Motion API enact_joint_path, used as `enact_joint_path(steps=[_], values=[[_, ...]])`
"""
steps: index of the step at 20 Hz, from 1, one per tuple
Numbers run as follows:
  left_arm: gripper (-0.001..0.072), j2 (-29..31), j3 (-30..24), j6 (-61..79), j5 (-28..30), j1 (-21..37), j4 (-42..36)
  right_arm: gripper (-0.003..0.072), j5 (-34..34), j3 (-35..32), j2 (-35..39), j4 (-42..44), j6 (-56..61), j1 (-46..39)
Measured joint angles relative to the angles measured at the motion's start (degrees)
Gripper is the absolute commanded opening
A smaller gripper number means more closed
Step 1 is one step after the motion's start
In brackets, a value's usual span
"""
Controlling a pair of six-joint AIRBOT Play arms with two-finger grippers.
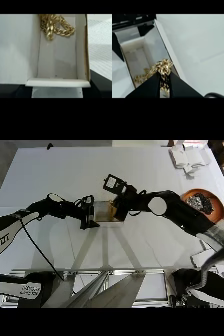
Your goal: Fold the box and place the chain.
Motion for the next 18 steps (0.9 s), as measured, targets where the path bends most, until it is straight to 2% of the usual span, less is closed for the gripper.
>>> enact_joint_path(steps=[3, 4, 6, 11, 14, 16, 18], values=[[0.0415, 0.0, 0.0, 0.0, 0.0, 0.0, 0.0, 0.001, -0.2, 0.9, -3.6, -0.1, 2.4, 1.7], [0.0415, 0.0, 0.0, 0.0, 0.0, 0.0, 0.0, 0.0057, 0.3, 1.0, -4.7, -0.1, 2.9, 2.0], [0.0415, 0.0, 0.0, 0.0, 0.0, 0.0, 0.0, 0.0291, 1.9, 1.2, -6.2, -0.2, 3.7, 2.4], [0.0415, 0.0, 0.0, 0.0, 0.0, 0.0, 0.0, 0.0292, 8.9, 3.5, -6.2, -0.1, 4.7, 1.9], [0.0415, 0.0, 0.0, 0.0, 0.0, 0.0, 0.0, 0.0262, 17.5, 10.2, -6.1, 0.1, 5.3, -0.5], [0.0415, 0.0, 0.0, 0.0, 0.0, 0.0, 0.0, 0.0179, 20.8, 15.8, -7.1, 1.9, 5.5, -3.4], [0.0415, 0.0, 0.0, 0.0, 0.0, 0.0, 0.0, 0.019, 22.2, 20.7, -9.2, 4.4, 7.1, -6.6]])
